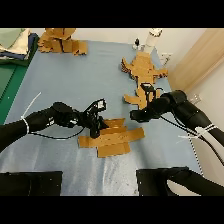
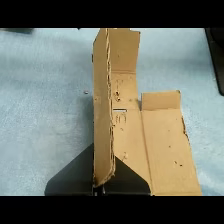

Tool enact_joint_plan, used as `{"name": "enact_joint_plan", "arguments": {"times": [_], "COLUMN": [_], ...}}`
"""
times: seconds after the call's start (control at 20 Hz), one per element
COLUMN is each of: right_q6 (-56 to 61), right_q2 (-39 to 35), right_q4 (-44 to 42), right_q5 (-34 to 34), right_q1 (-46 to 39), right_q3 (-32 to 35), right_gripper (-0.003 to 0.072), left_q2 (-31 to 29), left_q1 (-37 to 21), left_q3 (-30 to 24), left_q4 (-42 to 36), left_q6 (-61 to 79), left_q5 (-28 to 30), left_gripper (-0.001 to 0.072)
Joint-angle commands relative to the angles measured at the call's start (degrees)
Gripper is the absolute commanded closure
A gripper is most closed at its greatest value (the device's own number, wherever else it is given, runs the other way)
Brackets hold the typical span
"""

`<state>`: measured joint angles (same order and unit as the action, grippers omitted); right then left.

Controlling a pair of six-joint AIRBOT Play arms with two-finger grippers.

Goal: Fold the box.

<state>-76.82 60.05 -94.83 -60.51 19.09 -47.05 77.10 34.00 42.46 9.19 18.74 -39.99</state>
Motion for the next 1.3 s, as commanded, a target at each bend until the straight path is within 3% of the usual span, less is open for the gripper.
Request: {"name": "enact_joint_plan", "arguments": {"times": [0.0,0.65,1.05,1.25], "right_q6": [2.25,2.45,2.43,0.87], "right_q2": [-0.61,-1.90,-0.85,-1.09], "right_q4": [1.99,2.51,2.43,-2.56], "right_q5": [0.26,2.16,-0.04,-2.23], "right_q1": [1.79,2.05,1.99,2.05], "right_q3": [3.34,4.09,4.09,4.24], "right_gripper": [0.0685,0.0685,0.0684,0.0685], "left_q2": [0.04,0.76,0.76,0.76], "left_q1": [-0.04,-0.07,-0.07,-0.04], "left_q3": [-0.02,0.09,0.09,0.09], "left_q4": [0.07,0.24,0.24,0.24], "left_q6": [0.37,1.84,1.16,1.11], "left_q5": [-1.40,-2.43,-2.51,-2.95], "left_gripper": [0.0698,0.0698,0.0698,0.0698]}}
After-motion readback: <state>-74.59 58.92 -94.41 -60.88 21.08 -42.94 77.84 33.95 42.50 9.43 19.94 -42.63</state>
